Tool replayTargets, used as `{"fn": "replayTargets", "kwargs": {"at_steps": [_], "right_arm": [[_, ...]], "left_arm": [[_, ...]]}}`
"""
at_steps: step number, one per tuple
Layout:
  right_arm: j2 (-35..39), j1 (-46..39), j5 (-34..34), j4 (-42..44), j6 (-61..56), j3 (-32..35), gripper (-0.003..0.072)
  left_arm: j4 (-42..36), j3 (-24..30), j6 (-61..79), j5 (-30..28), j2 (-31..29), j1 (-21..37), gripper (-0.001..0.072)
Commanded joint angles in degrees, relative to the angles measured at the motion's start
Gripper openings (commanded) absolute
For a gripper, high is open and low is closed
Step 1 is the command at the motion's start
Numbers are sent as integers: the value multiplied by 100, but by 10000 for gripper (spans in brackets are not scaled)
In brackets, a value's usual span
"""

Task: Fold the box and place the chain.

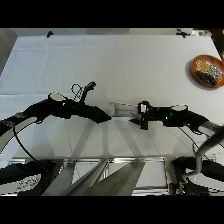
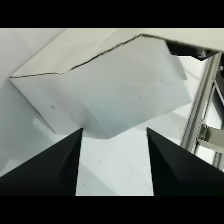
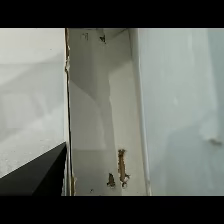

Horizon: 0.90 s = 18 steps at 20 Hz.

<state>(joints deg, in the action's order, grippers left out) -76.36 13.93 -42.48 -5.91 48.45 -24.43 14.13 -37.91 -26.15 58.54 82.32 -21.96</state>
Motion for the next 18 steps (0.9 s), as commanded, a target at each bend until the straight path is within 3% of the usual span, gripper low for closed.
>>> {"fn": "replayTargets", "kwargs": {"at_steps": [1, 4, 9, 12, 15, 18], "right_arm": [[4, 4, -15, -11, 4, 2, 413], [4, 4, -15, -11, 4, 2, 413], [4, 4, -15, -11, 4, 2, 413], [4, 4, -15, -11, 7, 2, 413], [4, 4, -15, -11, 4, 2, 413], [4, 4, -15, -11, 4, 2, 413]], "left_arm": [[107, -2, -127, -133, -4, -20, 471], [387, -2, -289, 81, -4, 221, 510], [1102, -2, -282, 1718, -9, 975, 518], [1226, -2, -603, 1451, -9, 1296, 518], [271, -9, -999, 669, -7, 1456, 518], [258, -295, -1187, 678, 4, 1296, 518]]}}
